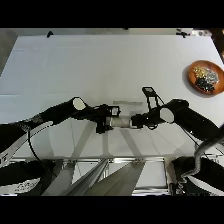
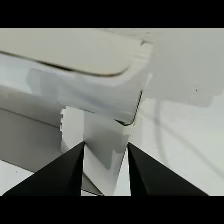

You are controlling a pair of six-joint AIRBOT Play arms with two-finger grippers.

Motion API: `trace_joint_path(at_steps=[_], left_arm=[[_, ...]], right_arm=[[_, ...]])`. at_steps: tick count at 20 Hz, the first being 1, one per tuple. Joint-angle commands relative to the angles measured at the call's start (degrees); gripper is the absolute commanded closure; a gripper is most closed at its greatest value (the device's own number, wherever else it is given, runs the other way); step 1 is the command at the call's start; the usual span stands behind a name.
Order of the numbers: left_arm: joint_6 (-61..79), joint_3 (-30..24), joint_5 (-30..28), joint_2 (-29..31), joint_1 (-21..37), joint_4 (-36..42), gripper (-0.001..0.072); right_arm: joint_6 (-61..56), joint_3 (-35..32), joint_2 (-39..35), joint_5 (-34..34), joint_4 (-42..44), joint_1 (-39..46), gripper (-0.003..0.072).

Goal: Fold the box and place the chain.

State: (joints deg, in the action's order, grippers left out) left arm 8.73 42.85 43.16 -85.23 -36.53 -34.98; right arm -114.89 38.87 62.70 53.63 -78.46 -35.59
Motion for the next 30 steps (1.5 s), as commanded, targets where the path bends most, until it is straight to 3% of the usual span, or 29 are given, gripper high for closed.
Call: trace_joint_path(at_steps=[1, 12, 22, 30], left_arm=[[0.0, 0.0, 0.0, 0.0, 0.0, 0.0, 0.0362], [0.0, 0.0, 0.0, 0.0, 0.0, 0.0, 0.0362], [0.0, 0.0, 0.0, 0.0, 0.0, 0.0, 0.0362], [0.0, 0.0, 0.0, 0.0, 0.0, 0.0, 0.0362]], right_arm=[[-6.1, 0.5, 0.4, -0.5, -5.6, -2.3, 0.0407], [-14.1, 0.5, 0.6, -0.7, -7.7, -2.3, 0.0409], [-16.9, 0.5, 6.5, -0.8, -8.3, -6.1, 0.0416], [-17.4, 0.5, 7.1, -1.0, -8.5, -6.1, 0.0666]])
